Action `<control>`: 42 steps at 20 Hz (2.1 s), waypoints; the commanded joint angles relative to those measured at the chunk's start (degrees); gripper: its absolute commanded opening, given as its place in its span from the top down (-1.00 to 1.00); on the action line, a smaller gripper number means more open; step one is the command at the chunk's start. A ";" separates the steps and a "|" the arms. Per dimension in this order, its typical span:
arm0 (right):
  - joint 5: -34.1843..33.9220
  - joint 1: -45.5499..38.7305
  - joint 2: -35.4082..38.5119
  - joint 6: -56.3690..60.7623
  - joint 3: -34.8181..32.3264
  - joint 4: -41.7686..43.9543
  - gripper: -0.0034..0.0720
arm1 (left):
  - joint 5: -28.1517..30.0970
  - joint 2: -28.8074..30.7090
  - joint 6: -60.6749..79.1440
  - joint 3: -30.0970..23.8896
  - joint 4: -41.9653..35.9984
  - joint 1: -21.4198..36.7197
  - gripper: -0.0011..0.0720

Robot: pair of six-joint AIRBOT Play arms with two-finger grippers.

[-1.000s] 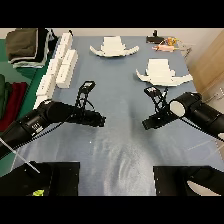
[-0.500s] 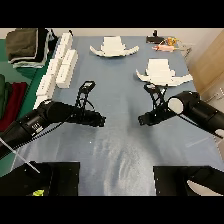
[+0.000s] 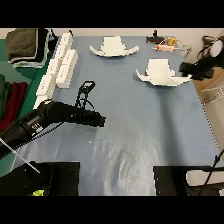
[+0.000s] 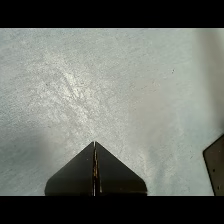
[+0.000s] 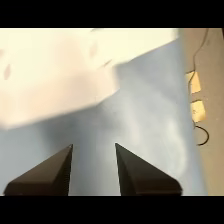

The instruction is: Fold the box.

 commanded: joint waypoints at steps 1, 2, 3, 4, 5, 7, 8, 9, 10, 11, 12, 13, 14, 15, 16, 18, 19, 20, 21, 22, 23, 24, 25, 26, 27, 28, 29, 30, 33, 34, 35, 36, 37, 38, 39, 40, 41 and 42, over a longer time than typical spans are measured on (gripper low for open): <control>-2.73 -14.21 -11.87 -3.82 12.66 13.66 -0.17 | 0.00 -0.02 0.02 0.00 0.02 -0.02 0.93; -3.26 -16.48 -14.75 -5.29 14.53 17.97 -0.17 | 0.02 -0.02 0.02 0.00 0.02 -0.02 0.93; -3.85 -18.16 -17.29 -7.67 15.78 21.81 -0.17 | 0.00 -0.02 0.00 -0.02 0.02 -0.02 0.93; -4.39 -19.37 -19.76 -9.81 16.59 25.57 -0.17 | 0.00 -0.02 0.02 0.00 0.02 -0.02 0.93; -4.55 -19.96 -22.05 -12.17 17.49 28.89 -0.17 | 0.00 -0.02 0.02 0.00 0.02 -0.02 0.93; -4.39 -20.17 -26.36 -16.87 19.47 33.86 -0.17 | 0.00 -0.02 0.02 -0.02 0.02 -0.02 0.93; -4.50 -19.87 -28.24 -18.32 20.33 35.47 -0.17 | 0.02 -0.02 0.02 -0.02 0.02 -0.02 0.93; -4.55 -19.50 -29.99 -19.08 21.38 36.33 -0.17 | 0.00 -0.02 0.00 -0.02 0.02 -0.02 0.93; -4.24 -19.04 -31.87 -19.34 22.93 36.57 -0.15 | 0.00 -0.02 0.02 0.00 0.02 -0.02 0.93; -3.87 -18.64 -33.48 -19.37 24.17 36.61 -0.15 | 0.00 -0.02 0.02 -0.02 0.02 -0.02 0.93; -3.61 -18.18 -34.95 -19.47 25.22 36.92 -0.15 | 0.00 -0.02 0.02 -0.02 0.02 -0.02 0.93; -3.41 -17.73 -35.93 -20.13 25.94 37.94 -0.15 | 0.00 -0.02 0.02 0.00 0.02 -0.02 0.93; -3.13 -17.38 -36.59 -20.90 26.27 39.39 -0.14 | 0.00 -0.02 0.02 -0.02 0.02 -0.02 0.93; -2.51 -17.03 -36.70 -21.79 26.25 40.44 -0.13 | 0.00 -0.02 0.02 0.00 0.02 -0.02 0.93; -1.53 -16.72 -36.68 -23.50 26.29 41.59 0.15 | 0.00 -0.02 0.00 0.00 0.02 -0.02 0.93; 1.73 -16.44 -36.63 -27.41 27.32 45.64 0.42 | 0.02 -0.02 0.02 0.00 0.02 -0.02 0.93; 3.69 -16.35 -36.57 -28.35 28.20 47.28 0.63 | 0.00 -0.02 0.02 0.00 0.02 -0.02 0.93; 5.46 -16.33 -36.30 -28.37 28.81 48.13 0.90 | 0.00 -0.02 0.00 0.00 0.02 -0.02 0.93; 7.10 -16.33 -35.71 -28.35 28.79 48.72 0.90 | 0.00 -0.02 0.02 0.00 0.02 -0.02 0.93; 8.98 -16.31 -35.34 -28.28 28.76 49.05 0.90 | 0.02 -0.02 0.02 -0.02 0.02 -0.02 0.93; 11.10 -16.22 -35.04 -28.28 28.61 49.53 0.90 | 0.02 -0.02 0.02 -0.02 0.02 -0.02 0.93; 13.18 -15.89 -34.64 -28.06 28.02 50.25 0.91 | 0.00 -0.02 0.02 -0.02 0.02 -0.02 0.93; 14.34 -15.43 -33.64 -28.06 26.43 51.04 0.91 | 0.00 -0.02 0.00 -0.02 0.02 -0.02 0.93; 14.40 -14.78 -32.26 -28.06 24.50 51.43 0.91 | 0.00 -0.02 0.02 -0.02 0.02 -0.02 0.93; 14.01 -13.75 -30.12 -28.09 21.81 51.43 0.91 | 0.00 -0.02 0.02 0.00 0.02 -0.02 0.93; 13.81 -12.74 -27.76 -28.11 19.02 51.45 0.91 | 0.00 -0.02 0.02 0.00 0.02 -0.02 0.93; 13.22 -11.69 -24.76 -28.15 15.47 51.12 0.91 | 0.00 -0.02 0.00 0.00 0.02 -0.02 0.93; 12.66 -10.67 -21.53 -28.09 11.41 51.08 0.91 | 0.00 -0.02 0.02 0.00 0.02 -0.02 0.93; 9.97 -7.43 -10.99 -28.09 -2.99 51.06 0.91 | 0.00 -0.02 0.02 -0.02 0.02 -0.02 0.93; 8.20 -6.23 -6.88 -28.09 -8.50 50.99 0.91 | 0.00 -0.02 0.02 -0.02 0.02 -0.02 0.93; 6.05 -4.90 -2.25 -28.09 -14.75 50.99 0.91 | 0.00 -0.02 0.02 -0.02 0.02 -0.02 0.93; 3.85 -3.61 2.54 -28.11 -20.98 50.93 0.91 | 0.02 -0.02 0.02 0.00 0.02 -0.02 0.93; 1.92 -2.29 7.02 -28.09 -26.64 50.84 0.91 | 0.00 -0.02 0.00 -0.02 0.02 -0.02 0.93; 0.42 -0.90 11.43 -28.11 -32.09 50.84 0.91 | 0.00 -0.02 0.02 0.00 0.02 -0.02 0.93; -1.27 0.59 16.06 -28.06 -37.62 50.80 0.91 | 0.02 -0.02 0.00 0.00 0.02 -0.02 0.93; -3.02 1.99 20.22 -27.63 -42.36 50.84 0.91 | 0.02 -0.02 0.02 0.00 0.02 -0.02 0.93; -5.07 3.58 24.57 -26.71 -46.97 50.73 0.91 | 0.00 -0.02 0.02 -0.02 0.02 -0.02 0.93; -6.93 5.05 28.70 -25.68 -51.12 50.62 0.91 | 0.00 -0.02 0.00 -0.02 0.02 -0.02 0.93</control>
